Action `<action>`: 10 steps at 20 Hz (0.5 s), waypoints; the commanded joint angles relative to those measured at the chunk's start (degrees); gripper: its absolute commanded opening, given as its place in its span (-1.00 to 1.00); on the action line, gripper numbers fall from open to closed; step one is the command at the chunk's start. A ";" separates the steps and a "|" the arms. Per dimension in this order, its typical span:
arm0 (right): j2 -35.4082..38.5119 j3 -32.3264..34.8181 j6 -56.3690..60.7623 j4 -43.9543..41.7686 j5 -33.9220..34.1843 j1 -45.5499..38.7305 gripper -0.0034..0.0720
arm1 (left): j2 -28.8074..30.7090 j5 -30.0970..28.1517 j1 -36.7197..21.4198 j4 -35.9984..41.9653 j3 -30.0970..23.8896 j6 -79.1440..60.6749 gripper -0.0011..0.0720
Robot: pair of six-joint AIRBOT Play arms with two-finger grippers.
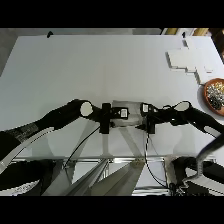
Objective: Fold the box and place the chain.
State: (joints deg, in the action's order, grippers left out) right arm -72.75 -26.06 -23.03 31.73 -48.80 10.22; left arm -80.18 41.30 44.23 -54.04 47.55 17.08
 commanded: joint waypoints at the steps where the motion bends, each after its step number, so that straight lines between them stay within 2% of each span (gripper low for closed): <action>1: 0.02 0.00 0.02 -0.04 -0.02 0.02 0.19 | 3.78 6.25 -0.90 -3.69 0.02 11.15 -0.95; 3: 0.02 0.00 0.02 -0.04 -0.02 0.02 0.19 | 7.30 9.66 -1.84 -7.30 0.02 20.33 -0.95; 7: 0.02 0.00 0.02 -0.04 -0.02 0.02 0.19 | 15.17 13.64 -5.57 -18.25 -0.11 51.91 -0.95; 10: 0.02 0.00 0.02 -0.07 0.00 0.02 0.19 | 17.53 12.50 -9.92 -20.22 -2.45 69.29 -0.95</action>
State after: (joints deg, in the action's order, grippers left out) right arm -72.75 -26.06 -23.00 31.68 -48.80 10.22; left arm -65.69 53.10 37.71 -69.76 46.61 64.93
